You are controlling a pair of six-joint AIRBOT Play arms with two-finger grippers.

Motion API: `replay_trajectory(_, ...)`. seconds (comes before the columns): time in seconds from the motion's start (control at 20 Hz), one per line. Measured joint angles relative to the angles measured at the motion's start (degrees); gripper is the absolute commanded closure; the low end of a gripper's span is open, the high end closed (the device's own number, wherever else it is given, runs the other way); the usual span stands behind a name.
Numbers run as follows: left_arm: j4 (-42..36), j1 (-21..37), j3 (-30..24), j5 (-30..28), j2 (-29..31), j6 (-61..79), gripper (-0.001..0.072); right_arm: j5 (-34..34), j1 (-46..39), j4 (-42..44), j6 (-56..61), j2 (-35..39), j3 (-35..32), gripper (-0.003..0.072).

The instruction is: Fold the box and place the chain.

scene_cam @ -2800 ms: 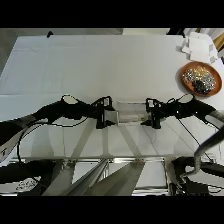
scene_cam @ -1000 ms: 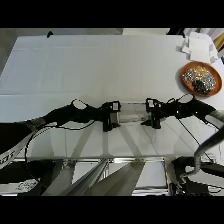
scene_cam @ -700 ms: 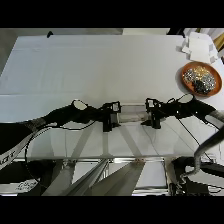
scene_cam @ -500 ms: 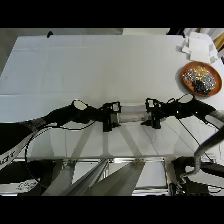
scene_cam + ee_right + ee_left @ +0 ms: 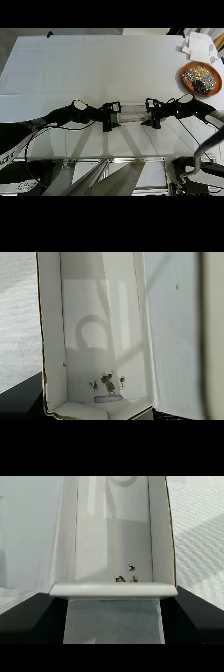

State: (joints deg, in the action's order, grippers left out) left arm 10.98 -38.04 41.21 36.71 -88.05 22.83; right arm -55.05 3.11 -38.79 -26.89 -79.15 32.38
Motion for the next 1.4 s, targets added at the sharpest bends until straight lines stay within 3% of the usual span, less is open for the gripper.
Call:
replay_trajectory(0.65, 0.0, 0.0, 0.0, 0.0, 0.0, 0.0, 0.0457, 0.2, 0.0, 0.1, 0.0, 0.0, 0.0, 0.0231)
replay_trajectory(0.85, 0.0, 0.0, 0.0, 0.0, 0.0, 0.0, 0.0457, -0.4, 0.0, 0.2, 0.0, 0.0, 0.0, 0.0290)
replay_trajectory(0.9, 0.0, 0.0, 0.0, 0.0, 0.0, 0.0, 0.0457, -0.6, 0.0, 0.2, 0.0, 0.0, 0.0, 0.0284)
replay_trajectory(1.0, 0.0, 0.0, 0.0, 0.0, 0.0, 0.0, 0.0457, -1.1, 0.0, 0.2, 0.0, 0.0, 0.0, 0.0125)
replay_trajectory(1.05, 0.0, 0.0, 0.0, -0.1, 0.0, 0.0, 0.0457, -1.5, 0.0, 0.2, 0.3, 0.0, 0.0, 0.0090)
replay_trajectory(1.4, 0.0, -0.1, 0.0, 0.1, 0.0, 0.0, 0.0457, -2.7, 0.0, -5.6, 7.9, 4.9, 0.0, 0.0089)
